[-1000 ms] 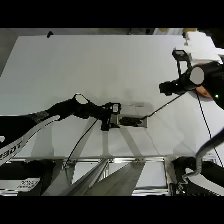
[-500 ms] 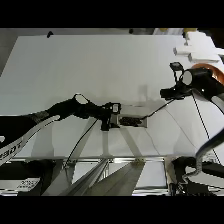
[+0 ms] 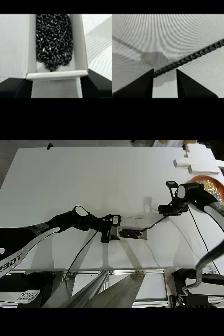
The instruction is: Fold the box and place the chain.
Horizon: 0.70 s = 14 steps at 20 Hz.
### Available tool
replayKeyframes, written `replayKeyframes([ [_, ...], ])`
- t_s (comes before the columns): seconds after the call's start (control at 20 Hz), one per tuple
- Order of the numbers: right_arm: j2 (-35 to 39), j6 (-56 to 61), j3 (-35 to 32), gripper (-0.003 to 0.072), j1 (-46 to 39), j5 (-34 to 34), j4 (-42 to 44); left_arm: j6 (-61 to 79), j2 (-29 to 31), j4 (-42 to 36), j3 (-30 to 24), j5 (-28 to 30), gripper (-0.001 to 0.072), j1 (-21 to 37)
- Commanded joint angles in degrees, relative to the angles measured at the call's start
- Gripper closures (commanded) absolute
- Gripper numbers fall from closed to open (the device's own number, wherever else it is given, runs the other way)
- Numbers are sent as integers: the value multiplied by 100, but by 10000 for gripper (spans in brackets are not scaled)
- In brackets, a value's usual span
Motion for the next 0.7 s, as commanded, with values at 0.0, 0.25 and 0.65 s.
replayKeyframes([
  [0.0, -63, 0, -4, 478, -2, 103, 13, 2, 0, 0, -2, 0, 639, -2],
  [0.25, -61, -7, -188, 568, 0, 105, 39, 0, 0, 0, -2, 0, 639, -2],
  [0.65, 1272, -221, -363, 671, 321, 448, 20, 0, 0, 0, -2, 2, 639, -2],
])
